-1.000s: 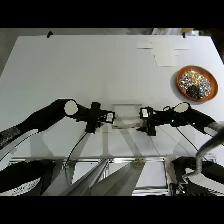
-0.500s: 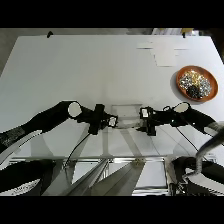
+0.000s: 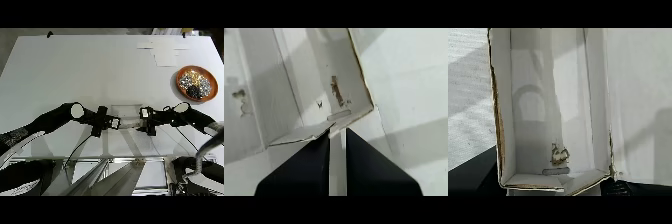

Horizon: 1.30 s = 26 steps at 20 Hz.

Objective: Fold the box and place the chain.

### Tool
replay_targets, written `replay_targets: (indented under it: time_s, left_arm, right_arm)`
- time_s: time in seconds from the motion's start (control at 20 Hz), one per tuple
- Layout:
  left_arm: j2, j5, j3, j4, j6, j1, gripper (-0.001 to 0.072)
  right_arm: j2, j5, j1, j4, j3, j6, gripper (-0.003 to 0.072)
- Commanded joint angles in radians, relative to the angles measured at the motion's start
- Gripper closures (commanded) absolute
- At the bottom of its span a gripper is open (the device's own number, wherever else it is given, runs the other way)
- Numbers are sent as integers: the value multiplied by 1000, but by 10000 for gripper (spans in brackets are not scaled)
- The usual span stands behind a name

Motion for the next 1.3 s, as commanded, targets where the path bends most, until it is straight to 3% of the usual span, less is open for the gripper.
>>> replay_targets:
  time_s: [0.0,0.2,0.45,0.55,0.6,0.8,0.95,1.1,1.25]
  left_arm:
    - [-1,32,0,-52,0,-20,612]
    - [-4,92,0,-98,0,-30,612]
    - [-29,95,0,-139,-1,-53,606]
    - [-32,95,0,-142,-3,-60,444]
    - [-32,95,0,-146,-18,-60,413]
    - [-31,78,0,-149,-66,-60,414]
    - [-13,44,0,-148,-132,-55,479]
    - [69,-43,0,-99,-332,-13,706]
    - [181,-117,0,13,-599,52,707]
  right_arm:
    - [1,0,0,0,0,0,349]
    - [1,0,0,0,0,0,349]
    - [1,0,0,0,0,0,349]
    - [1,0,0,0,0,0,349]
    - [1,0,0,0,0,0,349]
    - [1,0,0,0,0,0,349]
    - [1,0,0,0,0,0,349]
    - [1,0,0,0,0,0,349]
    - [1,0,0,0,0,0,349]
